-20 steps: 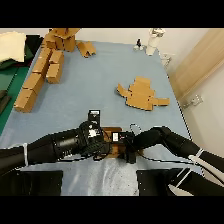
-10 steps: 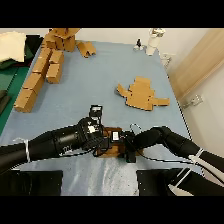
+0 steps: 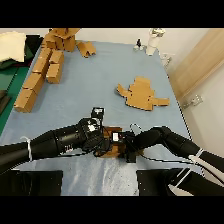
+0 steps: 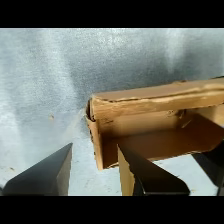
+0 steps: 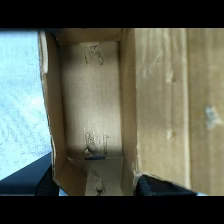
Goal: Fold the box.
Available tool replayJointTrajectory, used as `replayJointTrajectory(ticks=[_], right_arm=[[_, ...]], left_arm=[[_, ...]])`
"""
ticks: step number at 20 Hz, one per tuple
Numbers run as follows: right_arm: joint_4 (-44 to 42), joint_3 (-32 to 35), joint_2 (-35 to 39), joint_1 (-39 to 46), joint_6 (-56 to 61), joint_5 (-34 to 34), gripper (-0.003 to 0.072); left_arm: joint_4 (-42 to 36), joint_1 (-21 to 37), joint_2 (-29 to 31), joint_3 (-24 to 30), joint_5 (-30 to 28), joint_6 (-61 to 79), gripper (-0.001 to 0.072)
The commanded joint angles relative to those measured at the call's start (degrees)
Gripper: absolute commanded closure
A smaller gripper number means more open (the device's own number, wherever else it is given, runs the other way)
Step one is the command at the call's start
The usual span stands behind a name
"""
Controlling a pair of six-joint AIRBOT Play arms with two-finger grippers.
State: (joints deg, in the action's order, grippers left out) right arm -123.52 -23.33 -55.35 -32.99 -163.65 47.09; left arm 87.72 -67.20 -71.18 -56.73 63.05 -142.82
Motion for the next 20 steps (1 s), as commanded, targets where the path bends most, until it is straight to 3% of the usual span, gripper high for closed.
replayJointTrajectory(ticks=[1,8,14,20], right_arm=[[-0.1,0.0,0.0,0.0,0.1,-0.1,0.0187],[-0.1,0.0,0.0,0.0,0.1,-0.1,0.0188],[-0.1,0.0,0.0,0.0,0.1,-0.1,0.0187],[-0.1,0.0,0.0,0.0,0.1,-0.1,0.0188]], left_arm=[[0.0,0.3,0.0,0.3,0.0,4.9,0.0279],[0.9,0.5,0.0,2.4,-0.5,9.5,0.0279],[0.5,0.5,-0.6,4.9,-7.8,5.8,0.0308],[-6.4,0.4,-5.9,4.9,-10.7,2.8,0.0309]])
